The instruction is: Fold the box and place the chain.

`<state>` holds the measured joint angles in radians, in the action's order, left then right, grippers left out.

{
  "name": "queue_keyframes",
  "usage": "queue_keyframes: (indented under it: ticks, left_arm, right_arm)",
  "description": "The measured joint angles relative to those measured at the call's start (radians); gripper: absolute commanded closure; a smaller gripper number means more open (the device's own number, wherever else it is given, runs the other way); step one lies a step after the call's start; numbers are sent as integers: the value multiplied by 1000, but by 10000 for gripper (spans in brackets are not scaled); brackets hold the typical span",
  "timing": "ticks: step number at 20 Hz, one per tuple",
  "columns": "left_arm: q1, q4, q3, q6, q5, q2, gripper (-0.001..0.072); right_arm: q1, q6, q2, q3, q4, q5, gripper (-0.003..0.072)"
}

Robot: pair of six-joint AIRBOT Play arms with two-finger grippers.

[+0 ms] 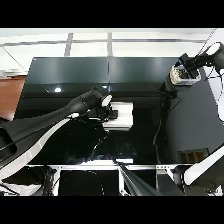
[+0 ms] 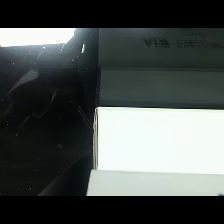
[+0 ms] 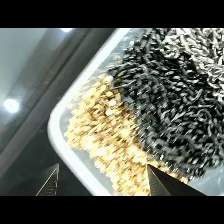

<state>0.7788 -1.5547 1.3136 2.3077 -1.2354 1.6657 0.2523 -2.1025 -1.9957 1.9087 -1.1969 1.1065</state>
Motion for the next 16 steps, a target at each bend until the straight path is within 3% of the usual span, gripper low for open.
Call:
queue_keyframes:
  ticks: [1,2,13,14,15,16]
  left_arm:
    - [0,0,0,0,0,0,682]
    - [0,0,0,0,0,0,682]
    - [0,1,0,0,0,0,682]
    - [0,1,0,0,0,0,683]
    - [0,2,0,0,-1,0,683]
    - [0,3,0,0,-1,0,682]
  right_arm:
    - [3,-5,-14,11,12,6,162]
    - [5,-10,-24,18,16,11,249]
    - [17,-24,-71,49,23,24,245]
    - [14,-20,-77,50,23,23,277]
    - [10,-6,-84,51,20,17,524]
    - [6,10,-90,51,17,20,671]
